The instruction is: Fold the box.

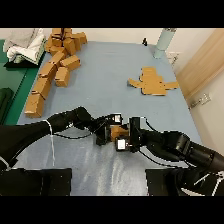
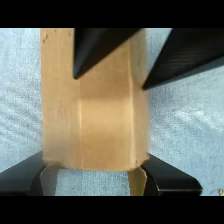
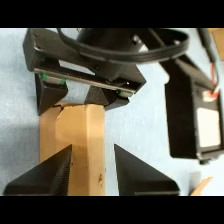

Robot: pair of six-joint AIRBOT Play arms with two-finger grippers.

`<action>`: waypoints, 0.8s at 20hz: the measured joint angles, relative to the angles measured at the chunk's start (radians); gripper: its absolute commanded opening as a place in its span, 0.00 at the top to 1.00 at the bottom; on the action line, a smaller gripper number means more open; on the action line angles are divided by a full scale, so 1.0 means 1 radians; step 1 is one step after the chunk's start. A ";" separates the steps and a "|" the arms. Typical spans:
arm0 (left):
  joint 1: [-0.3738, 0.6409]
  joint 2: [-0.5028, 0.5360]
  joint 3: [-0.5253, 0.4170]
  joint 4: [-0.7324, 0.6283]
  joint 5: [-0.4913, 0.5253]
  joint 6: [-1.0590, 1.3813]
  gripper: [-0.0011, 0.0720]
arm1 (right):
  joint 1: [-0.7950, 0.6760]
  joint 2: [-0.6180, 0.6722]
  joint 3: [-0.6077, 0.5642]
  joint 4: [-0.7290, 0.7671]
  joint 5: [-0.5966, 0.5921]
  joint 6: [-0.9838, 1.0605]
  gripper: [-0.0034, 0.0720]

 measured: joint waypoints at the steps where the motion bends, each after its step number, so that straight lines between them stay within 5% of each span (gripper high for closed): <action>1: 0.000 0.000 0.000 0.000 0.000 -0.002 0.44 | -0.003 -0.008 0.000 -0.002 0.001 0.000 0.59; 5: 0.000 0.000 0.000 0.000 0.000 -0.001 0.44 | -0.012 -0.027 0.002 -0.011 0.002 0.000 0.67; 13: 0.000 0.000 0.000 0.000 0.000 -0.001 0.44 | -0.012 -0.033 0.006 0.017 -0.014 0.000 0.67; 16: 0.000 0.000 0.000 0.000 0.000 0.001 0.44 | -0.009 -0.033 0.006 0.050 -0.030 0.000 0.75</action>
